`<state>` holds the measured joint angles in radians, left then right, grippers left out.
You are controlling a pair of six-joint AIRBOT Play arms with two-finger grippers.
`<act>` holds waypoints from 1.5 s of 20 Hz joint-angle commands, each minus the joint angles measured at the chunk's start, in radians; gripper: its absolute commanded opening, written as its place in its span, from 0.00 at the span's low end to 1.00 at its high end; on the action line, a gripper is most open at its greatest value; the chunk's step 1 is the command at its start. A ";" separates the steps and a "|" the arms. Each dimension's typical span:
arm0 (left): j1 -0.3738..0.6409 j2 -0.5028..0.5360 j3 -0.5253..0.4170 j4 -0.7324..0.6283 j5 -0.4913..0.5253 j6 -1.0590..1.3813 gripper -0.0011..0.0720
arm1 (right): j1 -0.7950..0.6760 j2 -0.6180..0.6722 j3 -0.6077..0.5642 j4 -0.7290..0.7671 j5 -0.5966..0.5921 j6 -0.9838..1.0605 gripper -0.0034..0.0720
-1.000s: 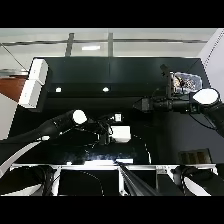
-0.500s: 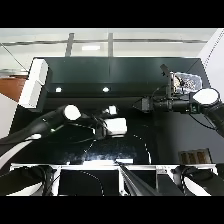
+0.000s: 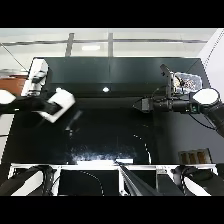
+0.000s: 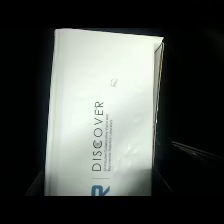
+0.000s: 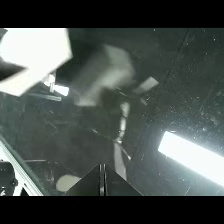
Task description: Fold the box and place the chain.
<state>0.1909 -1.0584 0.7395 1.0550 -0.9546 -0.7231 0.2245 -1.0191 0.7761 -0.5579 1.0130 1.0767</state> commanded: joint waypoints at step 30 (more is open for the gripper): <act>0.554 -0.061 -0.021 0.005 0.105 0.166 0.99 | 0.000 0.001 0.001 0.000 -0.026 0.000 0.10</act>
<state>0.7567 -1.1160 0.7082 1.0756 -0.8516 -0.5556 0.2245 -1.0191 0.7761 -0.5583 0.9863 1.0740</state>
